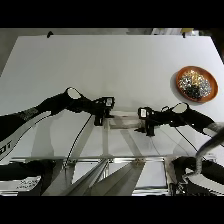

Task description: Fold the box and place the chain.

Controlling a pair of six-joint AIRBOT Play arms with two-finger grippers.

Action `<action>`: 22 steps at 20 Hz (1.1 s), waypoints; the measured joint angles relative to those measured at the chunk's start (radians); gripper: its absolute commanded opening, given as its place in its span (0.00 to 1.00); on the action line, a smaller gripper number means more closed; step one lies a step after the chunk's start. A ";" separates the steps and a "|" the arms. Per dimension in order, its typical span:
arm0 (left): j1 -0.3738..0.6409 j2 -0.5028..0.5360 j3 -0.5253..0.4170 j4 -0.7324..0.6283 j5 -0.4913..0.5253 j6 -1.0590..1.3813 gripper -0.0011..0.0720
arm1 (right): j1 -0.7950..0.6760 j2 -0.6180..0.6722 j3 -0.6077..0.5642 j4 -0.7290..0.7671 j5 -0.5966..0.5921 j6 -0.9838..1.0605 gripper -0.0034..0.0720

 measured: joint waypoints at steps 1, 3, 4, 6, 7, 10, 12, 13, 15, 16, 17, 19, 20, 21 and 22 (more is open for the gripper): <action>0.000 0.000 0.000 0.000 0.000 0.000 0.03 | 0.000 0.000 0.000 0.000 0.000 0.000 0.59; 0.000 0.000 0.000 0.000 0.000 0.000 0.03 | 0.000 0.000 0.000 0.000 0.000 0.000 0.59; 0.000 0.000 0.000 0.000 0.000 0.000 0.03 | 0.000 0.000 0.000 0.000 0.000 0.000 0.59; 0.000 0.000 0.000 0.000 0.000 0.000 0.03 | 0.000 0.000 0.000 0.000 0.000 0.000 0.59; 0.000 0.001 0.000 0.000 0.000 0.000 0.05 | 0.000 0.000 0.000 0.000 0.000 0.000 0.59; 0.004 0.019 -0.002 0.044 0.007 0.000 0.44 | -0.001 0.000 0.000 -0.005 0.008 -0.002 0.59; 0.004 0.046 -0.001 0.051 0.000 -0.003 0.46 | 0.000 0.000 0.000 -0.005 0.007 -0.004 0.59; 0.005 0.063 -0.001 0.064 -0.004 -0.008 0.50 | 0.000 0.000 0.000 -0.005 0.006 -0.003 0.59; 0.005 0.094 0.000 0.107 -0.009 -0.037 0.64 | 0.000 0.000 0.000 -0.004 0.005 -0.003 0.59; 0.005 0.110 0.000 0.138 -0.009 -0.066 0.78 | 0.000 0.000 0.000 -0.004 0.004 -0.003 0.59; 0.005 0.129 0.000 0.181 -0.009 -0.113 0.83 | 0.000 0.000 0.000 -0.004 0.004 -0.003 0.59; 0.005 0.171 0.000 0.286 -0.016 -0.243 0.80 | 0.000 0.000 0.000 -0.004 0.003 -0.002 0.59; 0.005 0.193 0.000 0.342 -0.024 -0.316 0.64 | 0.000 0.000 0.000 -0.003 0.003 -0.002 0.59; 0.005 0.220 0.000 0.401 -0.037 -0.397 0.42 | 0.000 0.000 0.000 0.000 0.002 0.001 0.59; 0.005 0.248 -0.001 0.451 -0.055 -0.467 0.17 | 0.000 0.000 0.000 0.000 0.002 0.001 0.59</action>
